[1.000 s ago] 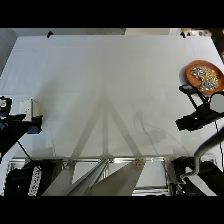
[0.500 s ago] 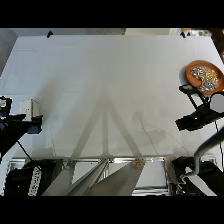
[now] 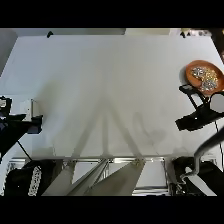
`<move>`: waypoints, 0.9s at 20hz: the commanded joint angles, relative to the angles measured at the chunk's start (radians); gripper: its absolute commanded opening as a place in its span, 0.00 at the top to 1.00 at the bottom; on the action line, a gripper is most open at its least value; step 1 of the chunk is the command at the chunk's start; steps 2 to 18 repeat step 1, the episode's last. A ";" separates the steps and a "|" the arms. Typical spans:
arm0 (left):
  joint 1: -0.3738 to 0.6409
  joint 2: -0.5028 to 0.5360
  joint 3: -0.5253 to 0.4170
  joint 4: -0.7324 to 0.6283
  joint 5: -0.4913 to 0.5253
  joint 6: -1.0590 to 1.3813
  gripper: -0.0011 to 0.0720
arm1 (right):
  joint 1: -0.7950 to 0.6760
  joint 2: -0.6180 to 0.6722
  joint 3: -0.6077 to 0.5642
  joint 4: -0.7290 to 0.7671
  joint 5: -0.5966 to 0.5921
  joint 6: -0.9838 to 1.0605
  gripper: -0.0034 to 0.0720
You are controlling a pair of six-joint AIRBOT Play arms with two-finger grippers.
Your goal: Fold the box and place the chain.
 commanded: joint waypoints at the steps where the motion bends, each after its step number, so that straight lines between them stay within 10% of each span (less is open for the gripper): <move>1: -0.001 0.001 -0.001 0.000 0.000 0.000 0.12 | -0.001 0.001 0.001 0.000 0.000 0.000 0.93; 18: -0.001 0.001 -0.001 0.000 0.000 0.000 0.12 | -0.001 0.001 0.001 0.000 0.000 0.000 0.93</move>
